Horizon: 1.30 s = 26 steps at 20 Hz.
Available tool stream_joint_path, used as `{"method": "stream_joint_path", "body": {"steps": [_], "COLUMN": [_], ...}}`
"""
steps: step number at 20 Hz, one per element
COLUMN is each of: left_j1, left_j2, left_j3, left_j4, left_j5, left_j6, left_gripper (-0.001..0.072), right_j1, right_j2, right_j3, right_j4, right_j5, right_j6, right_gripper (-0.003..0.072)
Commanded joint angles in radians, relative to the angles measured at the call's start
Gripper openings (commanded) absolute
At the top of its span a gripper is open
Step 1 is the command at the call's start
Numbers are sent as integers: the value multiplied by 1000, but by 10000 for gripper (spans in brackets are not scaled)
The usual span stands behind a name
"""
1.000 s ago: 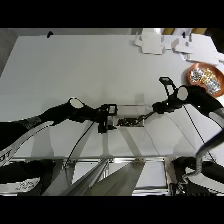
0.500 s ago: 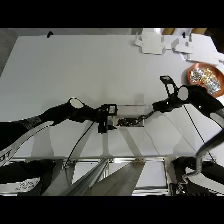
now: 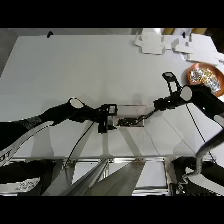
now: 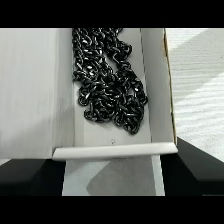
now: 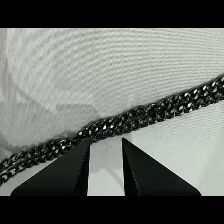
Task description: Fold the box and place the chain.
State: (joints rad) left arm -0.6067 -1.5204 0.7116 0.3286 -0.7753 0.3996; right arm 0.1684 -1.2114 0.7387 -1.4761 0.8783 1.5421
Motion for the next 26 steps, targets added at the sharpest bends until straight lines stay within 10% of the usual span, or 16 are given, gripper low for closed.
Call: {"method": "stream_joint_path", "body": {"steps": [1,20,26], "left_j1": [1,1,1], "left_j2": [1,1,1], "left_j3": [0,0,0], "left_j4": [0,0,0], "left_j5": [0,0,0], "left_j6": [0,0,0], "left_gripper": [209,209,209], "right_j1": [-3,-15,-15], "right_j2": [-19,-79,-79], "right_j3": [0,0,0], "right_j4": [-32,-41,-46], "right_j5": [-11,-1,-14], "right_j6": [33,74,73], "right_gripper": [225,149,13]}}
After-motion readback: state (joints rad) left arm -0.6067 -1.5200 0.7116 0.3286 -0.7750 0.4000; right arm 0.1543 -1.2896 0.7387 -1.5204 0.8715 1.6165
